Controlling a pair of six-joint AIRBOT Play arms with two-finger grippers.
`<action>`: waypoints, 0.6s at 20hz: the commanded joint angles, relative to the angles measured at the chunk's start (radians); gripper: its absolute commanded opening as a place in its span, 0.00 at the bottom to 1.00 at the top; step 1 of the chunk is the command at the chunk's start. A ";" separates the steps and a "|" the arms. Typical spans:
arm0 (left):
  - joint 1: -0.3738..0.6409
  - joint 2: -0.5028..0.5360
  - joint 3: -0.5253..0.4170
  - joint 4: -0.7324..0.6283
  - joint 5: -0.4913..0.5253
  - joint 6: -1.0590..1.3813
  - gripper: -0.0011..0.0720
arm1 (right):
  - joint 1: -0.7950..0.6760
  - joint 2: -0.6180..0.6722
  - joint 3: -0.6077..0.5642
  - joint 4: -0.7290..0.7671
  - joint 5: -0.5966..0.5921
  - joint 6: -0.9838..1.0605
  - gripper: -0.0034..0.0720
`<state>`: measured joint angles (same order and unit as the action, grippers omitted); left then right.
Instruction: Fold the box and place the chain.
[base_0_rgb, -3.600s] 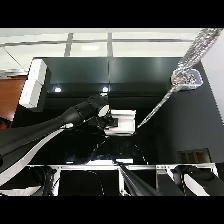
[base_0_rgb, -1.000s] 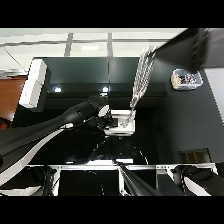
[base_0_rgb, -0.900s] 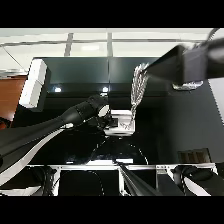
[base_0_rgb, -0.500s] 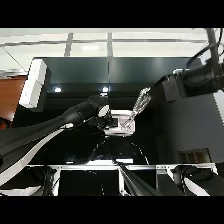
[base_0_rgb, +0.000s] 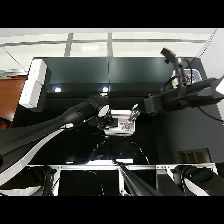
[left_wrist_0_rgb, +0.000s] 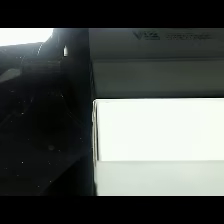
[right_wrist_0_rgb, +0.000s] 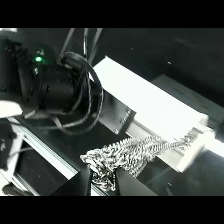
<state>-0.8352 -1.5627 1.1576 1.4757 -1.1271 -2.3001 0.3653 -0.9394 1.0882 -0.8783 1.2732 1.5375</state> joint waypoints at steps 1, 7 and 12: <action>0.000 0.000 0.000 0.000 0.001 0.000 0.05 | 0.031 -0.001 -0.105 0.028 -0.137 0.000 0.06; 0.000 0.000 0.000 0.000 0.006 0.000 0.05 | 0.076 -0.022 -0.301 0.055 -0.332 0.026 0.06; 0.000 0.000 0.000 0.000 0.020 0.000 0.05 | 0.085 -0.054 -0.296 0.042 -0.336 0.025 0.47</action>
<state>-0.8352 -1.5627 1.1576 1.4757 -1.1156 -2.3005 0.4503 -0.9825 0.8028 -0.8288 0.9562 1.5612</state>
